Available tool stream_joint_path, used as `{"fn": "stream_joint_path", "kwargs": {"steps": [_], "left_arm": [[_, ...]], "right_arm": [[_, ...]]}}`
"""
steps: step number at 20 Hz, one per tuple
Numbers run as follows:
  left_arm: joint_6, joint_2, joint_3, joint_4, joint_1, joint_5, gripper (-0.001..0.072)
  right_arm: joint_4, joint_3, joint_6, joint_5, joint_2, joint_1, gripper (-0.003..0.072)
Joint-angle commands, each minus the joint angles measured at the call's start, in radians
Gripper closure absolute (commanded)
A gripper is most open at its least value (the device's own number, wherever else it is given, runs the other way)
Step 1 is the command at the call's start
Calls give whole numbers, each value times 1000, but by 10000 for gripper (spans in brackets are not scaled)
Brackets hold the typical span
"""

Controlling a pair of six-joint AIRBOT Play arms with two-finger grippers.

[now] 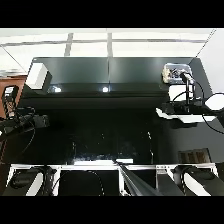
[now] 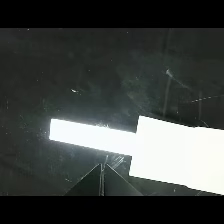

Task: Fold the box and place the chain.

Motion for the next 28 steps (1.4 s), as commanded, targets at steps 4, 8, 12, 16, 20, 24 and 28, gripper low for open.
{"fn": "stream_joint_path", "kwargs": {"steps": [4, 8, 12, 16, 20, 24, 28], "left_arm": [[0, 0, 0, 0, 0, 0, 685], [0, 0, 0, 0, 0, 0, 685], [0, 0, 0, 0, 0, 0, 685], [0, 0, 0, 0, 0, 80, 685], [0, 0, 0, 0, 0, 206, 685], [0, -3, 0, -8, -1, 307, 684], [0, -58, 0, -23, -2, 349, 2]], "right_arm": [[0, -1, 0, 0, 0, 0, 667], [0, 0, 0, 0, 0, 0, 667], [0, 0, 0, 0, 0, 0, 667], [3, -1, 0, -31, 0, 0, 667], [3, -1, 1, -97, 0, 2, 667], [25, -1, 1, -343, -1, 2, 494], [-49, 16, 3, -552, -11, -50, -16]]}}
